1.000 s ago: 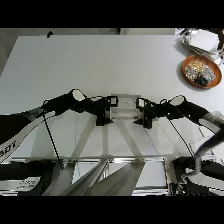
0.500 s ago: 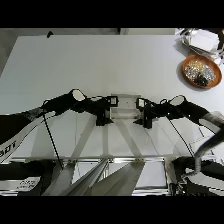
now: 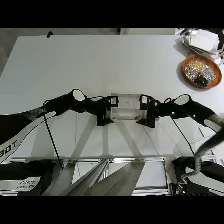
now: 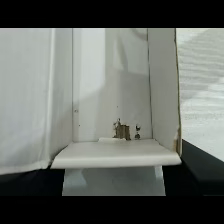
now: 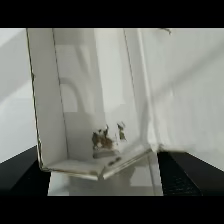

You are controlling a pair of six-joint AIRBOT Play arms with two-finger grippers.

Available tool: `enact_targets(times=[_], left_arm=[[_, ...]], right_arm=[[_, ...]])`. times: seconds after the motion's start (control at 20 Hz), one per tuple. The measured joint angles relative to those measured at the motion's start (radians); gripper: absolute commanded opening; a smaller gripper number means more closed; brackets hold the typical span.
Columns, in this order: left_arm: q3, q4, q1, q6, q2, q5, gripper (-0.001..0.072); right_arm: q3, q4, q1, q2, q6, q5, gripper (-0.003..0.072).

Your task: Fold the box and place the chain.

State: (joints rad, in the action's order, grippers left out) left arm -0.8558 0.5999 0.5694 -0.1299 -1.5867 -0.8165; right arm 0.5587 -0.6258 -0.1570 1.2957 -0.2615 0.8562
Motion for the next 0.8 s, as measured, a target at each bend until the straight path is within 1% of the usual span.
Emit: enact_targets(times=[0.3,0.35,0.4,0.45,0.55,0.6,0.7,0.8], left_arm=[[0.000,0.002,0.000,-0.001,0.000,0.000,0.0252],[0.000,0.002,0.000,-0.001,0.000,0.000,0.0252],[0.000,0.002,0.000,-0.001,0.000,-0.001,0.0252],[0.000,0.002,0.000,-0.001,0.000,-0.002,0.0252],[0.000,0.002,0.000,-0.001,0.000,-0.002,0.0252],[0.000,0.002,0.000,-0.001,0.000,-0.003,0.0252],[0.000,0.002,0.000,-0.001,0.000,-0.003,0.0252],[0.000,0.002,0.000,-0.001,0.000,-0.003,0.0252]], right_arm=[[0.000,-0.118,0.083,-0.129,0.089,0.062,0.0685],[0.000,-0.122,0.089,-0.153,0.100,0.073,0.0667],[0.000,-0.119,0.092,-0.179,0.107,0.074,0.0581],[0.000,-0.106,0.090,-0.202,0.111,0.080,0.0438],[-0.001,-0.042,0.068,-0.234,0.117,0.089,0.0022],[-0.001,0.000,0.048,-0.244,0.119,0.087,0.0006],[-0.001,0.077,-0.007,-0.253,0.108,0.057,0.0006],[-0.001,0.147,-0.067,-0.245,0.100,-0.028,0.0005]])
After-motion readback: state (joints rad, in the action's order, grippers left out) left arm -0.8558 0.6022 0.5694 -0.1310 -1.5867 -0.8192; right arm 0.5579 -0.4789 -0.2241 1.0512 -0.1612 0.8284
